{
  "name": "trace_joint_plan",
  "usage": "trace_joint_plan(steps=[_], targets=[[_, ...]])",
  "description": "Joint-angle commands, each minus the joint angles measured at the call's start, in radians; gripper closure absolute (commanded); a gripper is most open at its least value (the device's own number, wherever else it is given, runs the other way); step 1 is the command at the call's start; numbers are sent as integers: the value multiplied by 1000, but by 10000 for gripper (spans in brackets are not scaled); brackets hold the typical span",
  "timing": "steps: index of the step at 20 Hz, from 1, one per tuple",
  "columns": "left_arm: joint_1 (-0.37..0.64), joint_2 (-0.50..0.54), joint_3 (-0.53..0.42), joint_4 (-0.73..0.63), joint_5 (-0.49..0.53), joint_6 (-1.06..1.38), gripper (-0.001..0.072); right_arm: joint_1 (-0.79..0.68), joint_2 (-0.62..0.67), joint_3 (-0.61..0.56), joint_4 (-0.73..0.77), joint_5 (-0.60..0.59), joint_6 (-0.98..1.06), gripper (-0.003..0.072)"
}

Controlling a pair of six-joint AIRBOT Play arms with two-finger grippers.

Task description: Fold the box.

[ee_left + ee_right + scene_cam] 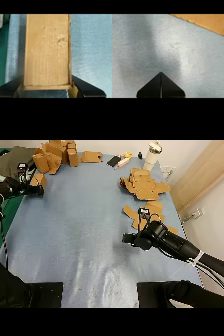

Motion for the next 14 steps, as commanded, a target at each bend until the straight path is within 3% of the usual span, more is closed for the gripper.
trace_joint_plan(steps=[1, 5, 11, 12, 14], targets=[[3, -8, 38, 21, -116, -16, 10, 1, 0, 1, 2, 25, 0, 683], [18, 32, 101, 69, -297, -49, 10, 2, 0, 1, 14, 25, 0, 683], [23, 196, 139, 365, -521, -134, 11, 2, 0, 1, 84, 24, -61, 682], [24, 224, 139, 394, -558, -182, 44, 2, 0, 1, 98, 24, -72, 682], [24, 276, 139, 387, -669, -251, 695, 1, 0, 1, 113, 25, -71, 682]])
